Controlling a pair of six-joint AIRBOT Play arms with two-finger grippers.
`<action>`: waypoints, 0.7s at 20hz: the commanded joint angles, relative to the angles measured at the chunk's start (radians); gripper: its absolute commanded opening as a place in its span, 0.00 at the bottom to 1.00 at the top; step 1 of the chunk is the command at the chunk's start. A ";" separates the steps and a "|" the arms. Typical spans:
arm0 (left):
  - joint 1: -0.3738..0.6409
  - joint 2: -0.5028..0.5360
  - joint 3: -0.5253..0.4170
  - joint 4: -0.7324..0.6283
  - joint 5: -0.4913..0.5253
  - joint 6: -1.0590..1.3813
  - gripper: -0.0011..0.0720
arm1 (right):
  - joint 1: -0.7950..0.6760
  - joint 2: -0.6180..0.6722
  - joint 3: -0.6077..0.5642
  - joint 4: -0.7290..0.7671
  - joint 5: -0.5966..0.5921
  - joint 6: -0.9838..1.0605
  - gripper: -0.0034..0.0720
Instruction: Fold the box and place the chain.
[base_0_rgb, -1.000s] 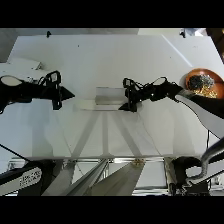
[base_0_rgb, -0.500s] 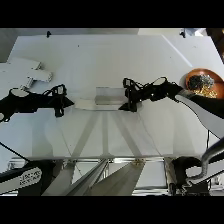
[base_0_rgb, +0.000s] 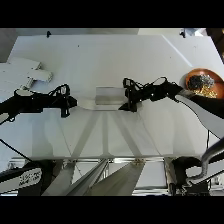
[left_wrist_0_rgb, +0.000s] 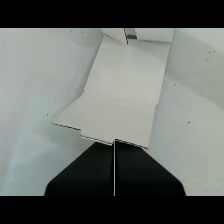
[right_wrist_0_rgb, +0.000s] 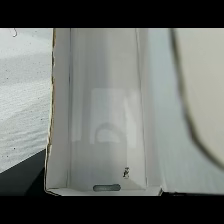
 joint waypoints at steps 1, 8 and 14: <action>-0.002 -0.001 0.000 -0.015 0.067 -0.094 0.02 | 0.000 0.000 0.001 0.000 0.000 0.000 0.73; -0.002 -0.001 0.000 -0.013 0.054 -0.470 0.02 | 0.000 0.000 0.001 0.000 0.000 0.000 0.73; -0.049 -0.002 -0.003 0.044 0.057 -0.723 0.02 | 0.000 0.000 0.001 0.000 0.000 0.000 0.73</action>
